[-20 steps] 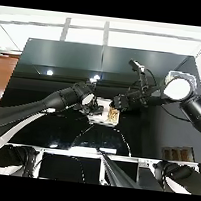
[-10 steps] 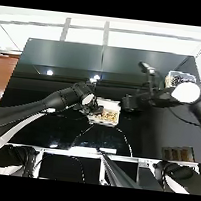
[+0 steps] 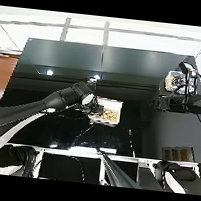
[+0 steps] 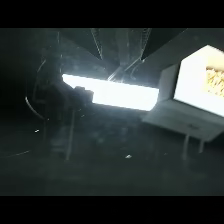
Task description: Fold the box and place the chain.
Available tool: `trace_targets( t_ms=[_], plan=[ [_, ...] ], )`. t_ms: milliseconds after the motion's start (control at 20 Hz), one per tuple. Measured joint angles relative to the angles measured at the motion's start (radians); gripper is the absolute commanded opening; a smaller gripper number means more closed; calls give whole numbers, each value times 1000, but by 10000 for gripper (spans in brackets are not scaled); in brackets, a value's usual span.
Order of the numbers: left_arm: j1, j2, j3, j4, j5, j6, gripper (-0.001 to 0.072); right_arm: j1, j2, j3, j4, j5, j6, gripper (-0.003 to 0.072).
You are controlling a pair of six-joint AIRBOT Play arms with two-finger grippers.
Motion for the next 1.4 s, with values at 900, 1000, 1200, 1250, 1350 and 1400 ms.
trace_targets(
  t_ms=[900, 1000, 1200, 1250, 1350, 1400],
  plan=[
    [409, 473, -210, -61, 11, 389, 702, -14, 10, -66, -6, -26, 23, 293],
    [543, 479, -283, -337, 49, 676, 704, -14, 10, -66, -3, -21, 33, 293],
    [641, 426, -391, -687, 41, 1385, 711, -14, 10, -66, -1, -19, 62, 292],
    [636, 405, -406, -731, 34, 1540, 713, -14, 10, -66, 0, -18, 71, 292],
    [604, 368, -424, -789, 42, 1814, 712, -14, 10, -66, 2, -15, 90, 293],
    [583, 351, -430, -802, 38, 1945, 712, -14, 10, -66, 3, -14, 101, 293]
  ],
)
